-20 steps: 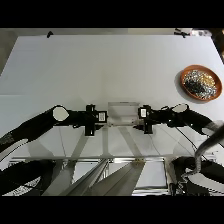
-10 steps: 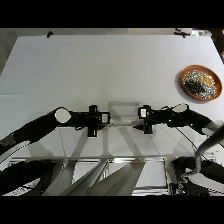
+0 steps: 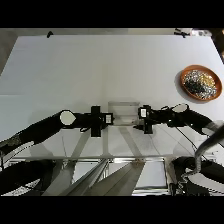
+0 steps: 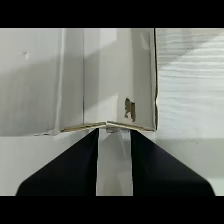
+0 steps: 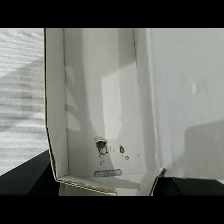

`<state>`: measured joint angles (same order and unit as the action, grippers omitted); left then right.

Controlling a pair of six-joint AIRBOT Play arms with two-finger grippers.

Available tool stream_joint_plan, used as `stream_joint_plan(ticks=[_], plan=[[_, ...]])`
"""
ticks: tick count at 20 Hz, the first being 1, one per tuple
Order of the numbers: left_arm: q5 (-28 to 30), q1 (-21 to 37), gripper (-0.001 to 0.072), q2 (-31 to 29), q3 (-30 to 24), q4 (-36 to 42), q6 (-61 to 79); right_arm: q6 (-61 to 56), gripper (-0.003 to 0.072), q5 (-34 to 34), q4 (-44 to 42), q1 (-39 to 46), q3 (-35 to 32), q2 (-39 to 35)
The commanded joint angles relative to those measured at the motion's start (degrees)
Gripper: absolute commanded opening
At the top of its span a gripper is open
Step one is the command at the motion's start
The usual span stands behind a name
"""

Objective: Fold the box and place the chain.

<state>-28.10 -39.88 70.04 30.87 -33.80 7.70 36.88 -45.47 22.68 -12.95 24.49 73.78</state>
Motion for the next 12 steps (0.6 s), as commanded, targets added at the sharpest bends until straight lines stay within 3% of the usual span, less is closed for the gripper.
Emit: stream_joint_plan(ticks=[1, 6, 7, 8, 12], plan=[[2.7, -1.0, 0.0203, 0.2, 0.0, 1.3, 0.0, 0.0, 0.0463, 0.0, 0.0, 0.0, 0.0, 0.0], [4.7, -2.8, 0.0213, 0.3, 0.0, 2.1, 0.0, 0.0, 0.0463, 0.0, 0.0, 0.0, 0.0, 0.0], [4.7, -3.1, 0.0241, 0.6, 0.0, 2.3, 0.0, 0.0, 0.0463, 0.0, 0.0, 0.0, 0.0, 0.0], [4.8, -3.5, 0.0315, 0.9, 0.0, 2.6, 0.0, 0.0, 0.0463, 0.0, 0.0, 0.0, 0.0, 0.0], [4.7, -4.5, 0.0354, 2.0, 0.0, 3.4, 0.0, 0.0, 0.0463, 0.0, 0.0, 0.0, 0.0, 0.0]])
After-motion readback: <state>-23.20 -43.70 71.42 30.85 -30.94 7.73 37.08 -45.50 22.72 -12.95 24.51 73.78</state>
